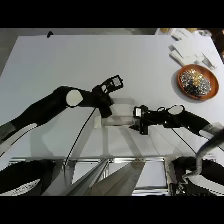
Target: Fold the box and place the chain.
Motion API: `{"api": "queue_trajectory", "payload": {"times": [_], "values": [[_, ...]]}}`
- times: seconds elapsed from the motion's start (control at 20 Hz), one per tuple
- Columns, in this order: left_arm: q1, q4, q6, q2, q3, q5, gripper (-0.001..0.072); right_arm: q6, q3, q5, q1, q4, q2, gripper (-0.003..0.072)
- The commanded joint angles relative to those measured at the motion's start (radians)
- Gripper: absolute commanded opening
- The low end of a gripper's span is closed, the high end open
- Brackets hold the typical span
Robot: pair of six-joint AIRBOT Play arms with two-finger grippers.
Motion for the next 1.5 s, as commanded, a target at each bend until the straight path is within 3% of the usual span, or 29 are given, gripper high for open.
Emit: {"api": "queue_trajectory", "payload": {"times": [0.0, 0.15, 0.4, 0.6, 0.85, 1.2, 1.35, 1.45], "values": [[0.01, 0.106, -0.074, 0.1, 0.0, -0.205, 0.0002, 0.0, 0.0, 0.001, 0.0, 0.001, 0.0, 0.0398], [0.01, 0.106, -0.074, 0.106, -0.019, -0.267, 0.0002, 0.0, 0.0, 0.001, 0.0, 0.001, 0.0, 0.0398], [0.01, 0.038, -0.063, 0.067, -0.115, -0.157, 0.0007, 0.0, 0.0, 0.001, 0.0, 0.001, 0.0, 0.0398], [0.008, 0.015, -0.056, 0.019, -0.121, -0.111, 0.0007, 0.0, 0.0, 0.001, 0.0, 0.001, 0.0, 0.0398], [0.018, 0.068, -0.018, 0.014, -0.126, -0.204, 0.0006, 0.0, 0.0, 0.001, 0.0, 0.001, 0.0, 0.0398], [0.057, 0.088, 0.01, 0.015, -0.153, -0.248, 0.0012, 0.0, 0.0, 0.001, 0.0, 0.001, 0.0, 0.0398], [0.061, 0.09, 0.093, 0.017, -0.154, -0.255, 0.0142, 0.0, 0.0, 0.001, 0.0, 0.001, 0.0, 0.0398], [0.061, 0.089, 0.206, 0.016, -0.171, -0.238, 0.0159, 0.0, 0.0, 0.001, 0.0, 0.001, 0.0, 0.0398]]}}
